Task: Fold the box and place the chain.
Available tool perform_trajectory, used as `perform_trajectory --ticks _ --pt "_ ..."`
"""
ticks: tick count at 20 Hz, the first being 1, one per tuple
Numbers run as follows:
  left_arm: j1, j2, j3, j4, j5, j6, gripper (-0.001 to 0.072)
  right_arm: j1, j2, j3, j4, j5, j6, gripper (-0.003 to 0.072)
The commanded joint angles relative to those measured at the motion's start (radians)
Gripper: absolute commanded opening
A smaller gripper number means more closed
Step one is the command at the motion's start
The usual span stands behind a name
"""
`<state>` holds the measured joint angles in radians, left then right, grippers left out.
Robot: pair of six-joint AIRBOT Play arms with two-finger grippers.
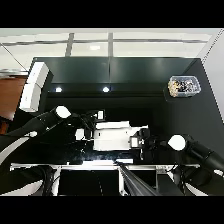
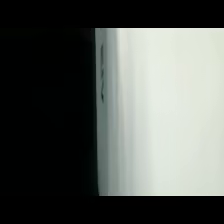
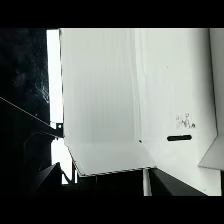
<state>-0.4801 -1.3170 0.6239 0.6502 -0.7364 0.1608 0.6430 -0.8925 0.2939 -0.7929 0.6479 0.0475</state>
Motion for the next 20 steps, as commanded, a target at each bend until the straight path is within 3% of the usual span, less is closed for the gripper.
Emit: perform_trajectory --ticks 1,12,15,20 --pt "0.0 -0.001 0.0 0.001 0.0 0.0 0.0034 0.068 -0.005 0.0 0.04 -0.125 -0.003 0.0716" --pt "0.0 -0.001 0.0 0.001 -0.001 -0.001 0.0034 0.082 -0.005 0.003 0.106 -0.141 0.02 0.0716" --pt "0.0 -0.001 0.0 0.001 0.0 -0.008 0.0034 0.058 -0.003 0.037 0.013 -0.161 0.115 0.0716" --pt "0.0 -0.001 0.0 0.001 0.0 -0.008 0.0034 -0.026 -0.003 0.095 0.01 -0.163 0.113 0.0716"
